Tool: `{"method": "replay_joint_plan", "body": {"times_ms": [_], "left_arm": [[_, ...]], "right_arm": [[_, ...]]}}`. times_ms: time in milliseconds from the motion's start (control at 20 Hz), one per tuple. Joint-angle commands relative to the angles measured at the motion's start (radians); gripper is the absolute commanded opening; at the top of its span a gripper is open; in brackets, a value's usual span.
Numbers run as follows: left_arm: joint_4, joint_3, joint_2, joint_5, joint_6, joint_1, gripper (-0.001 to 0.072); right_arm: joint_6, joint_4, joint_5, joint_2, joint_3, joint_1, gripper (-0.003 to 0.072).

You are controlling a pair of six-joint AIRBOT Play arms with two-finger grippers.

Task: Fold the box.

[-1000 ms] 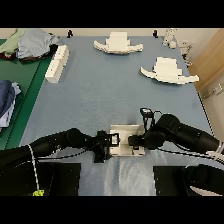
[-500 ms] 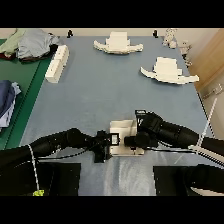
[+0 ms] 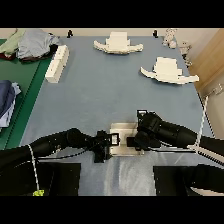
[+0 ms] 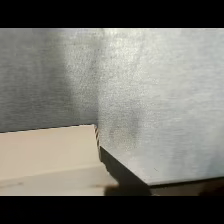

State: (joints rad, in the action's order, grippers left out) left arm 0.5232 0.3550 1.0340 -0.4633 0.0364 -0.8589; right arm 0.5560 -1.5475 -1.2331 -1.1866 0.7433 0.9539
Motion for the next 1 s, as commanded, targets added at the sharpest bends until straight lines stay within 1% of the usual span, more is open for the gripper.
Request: {"method": "replay_joint_plan", "body": {"times_ms": [0,250,400,550,600,650,700,750,800,900,950], "left_arm": [[0.0,0.0,0.0,0.0,0.0,0.0,0.0507],[0.0,0.0,0.0,0.0,0.0,0.0,0.0507],[0.0,0.0,0.0,0.0,0.0,0.0,0.0507],[0.0,0.0,0.0,0.0,0.0,0.0,0.0507],[0.0,0.0,0.0,0.0,0.0,0.0,0.0507],[0.0,0.0,0.0,0.0,0.0,0.0,0.0507],[0.0,0.0,0.0,0.0,0.0,0.0,0.0507],[0.0,0.0,0.0,0.0,0.0,0.0,0.0507],[0.0,0.0,0.0,0.0,0.0,0.0,0.0507],[0.0,0.0,0.0,0.0,0.0,0.0,0.0507],[0.0,0.0,0.0,0.0,0.0,0.0,0.0507]], "right_arm": [[0.019,-0.006,-0.011,0.002,0.001,0.0,0.0386],[0.029,-0.014,-0.03,0.067,0.001,0.0,0.0388],[0.028,-0.031,-0.037,0.166,0.001,-0.001,0.0388],[0.029,-0.018,-0.098,0.286,0.001,-0.023,0.038],[0.045,-0.011,-0.121,0.315,0.001,-0.051,0.0292],[0.078,-0.004,-0.138,0.338,0.001,-0.093,0.0178],[0.132,-0.001,-0.147,0.351,0.001,-0.155,0.0089],[0.204,-0.002,-0.146,0.352,0.001,-0.227,0.007],[0.273,-0.011,-0.145,0.344,0.001,-0.302,0.0022],[0.427,-0.063,-0.112,0.3,0.001,-0.464,0.0006],[0.529,-0.121,-0.079,0.263,0.001,-0.55,0.0006]]}}
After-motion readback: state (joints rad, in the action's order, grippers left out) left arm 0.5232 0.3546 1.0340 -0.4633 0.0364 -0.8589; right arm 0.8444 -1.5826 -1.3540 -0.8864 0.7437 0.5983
